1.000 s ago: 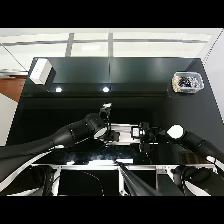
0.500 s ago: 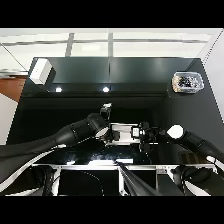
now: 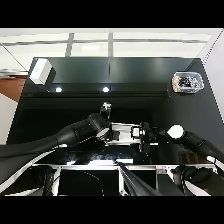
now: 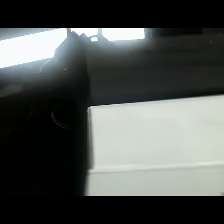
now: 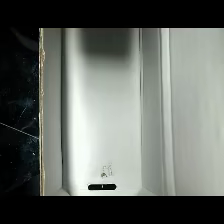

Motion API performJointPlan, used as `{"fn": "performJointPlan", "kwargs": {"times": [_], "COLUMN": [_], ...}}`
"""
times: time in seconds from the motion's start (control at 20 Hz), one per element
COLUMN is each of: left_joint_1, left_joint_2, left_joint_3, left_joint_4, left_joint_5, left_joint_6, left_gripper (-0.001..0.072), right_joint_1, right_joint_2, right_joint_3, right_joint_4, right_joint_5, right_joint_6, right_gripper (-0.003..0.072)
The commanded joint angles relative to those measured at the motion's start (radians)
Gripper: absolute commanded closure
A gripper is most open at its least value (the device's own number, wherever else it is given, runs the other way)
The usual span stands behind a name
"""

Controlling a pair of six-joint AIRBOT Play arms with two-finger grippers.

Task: Fold the box and place the chain.

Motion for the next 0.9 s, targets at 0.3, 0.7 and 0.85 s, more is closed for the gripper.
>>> {"fn": "performJointPlan", "kwargs": {"times": [0.3,0.7,0.85], "left_joint_1": [-0.001,-0.001,-0.002], "left_joint_2": [-0.006,-0.054,-0.054], "left_joint_3": [0.056,0.057,0.057], "left_joint_4": [0.023,0.015,0.015], "left_joint_5": [-0.06,-0.068,-0.068], "left_joint_6": [-0.009,-0.009,-0.007], "left_gripper": [0.0394,0.0503,0.0677], "right_joint_1": [0.0,0.0,0.0], "right_joint_2": [-0.001,-0.001,-0.001], "right_joint_3": [0.0,0.0,0.0], "right_joint_4": [0.004,0.003,0.003], "right_joint_5": [-0.002,-0.002,-0.002], "right_joint_6": [0.003,0.003,0.003], "right_gripper": [0.0368,0.0368,0.0368]}}
